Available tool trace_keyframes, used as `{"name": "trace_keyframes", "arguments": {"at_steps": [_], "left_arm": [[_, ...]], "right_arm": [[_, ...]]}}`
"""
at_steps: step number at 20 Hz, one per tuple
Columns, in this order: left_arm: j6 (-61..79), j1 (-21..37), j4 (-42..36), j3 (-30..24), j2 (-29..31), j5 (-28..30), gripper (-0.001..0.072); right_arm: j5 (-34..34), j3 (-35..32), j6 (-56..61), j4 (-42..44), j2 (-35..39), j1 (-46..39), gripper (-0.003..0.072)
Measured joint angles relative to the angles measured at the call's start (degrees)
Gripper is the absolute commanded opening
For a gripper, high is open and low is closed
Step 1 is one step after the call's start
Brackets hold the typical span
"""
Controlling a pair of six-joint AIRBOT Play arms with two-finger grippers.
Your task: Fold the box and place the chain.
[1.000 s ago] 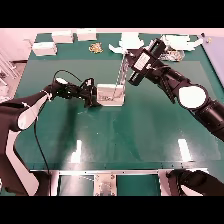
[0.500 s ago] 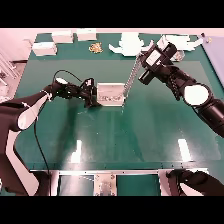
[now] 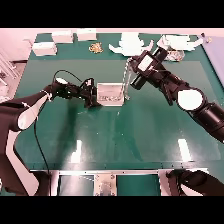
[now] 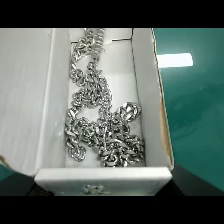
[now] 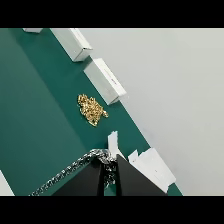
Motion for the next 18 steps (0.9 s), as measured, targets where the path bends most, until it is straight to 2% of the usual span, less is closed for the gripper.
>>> {"name": "trace_keyframes", "arguments": {"at_steps": [7, 14, 18], "left_arm": [[0.0, 0.0, 0.0, 0.0, 0.0, 0.0, 0.0623], [0.0, 0.0, 0.0, 0.0, 0.0, 0.0, 0.0623], [0.0, 0.0, 0.0, 0.0, 0.0, 0.0, 0.0622]], "right_arm": [[0.0, 1.5, 2.8, 0.0, -1.9, 2.5, -0.0004], [1.0, 9.7, 2.9, 0.0, -8.3, 5.0, -0.0004], [1.8, 12.0, 4.2, 0.0, -10.6, 6.4, -0.0004]]}}
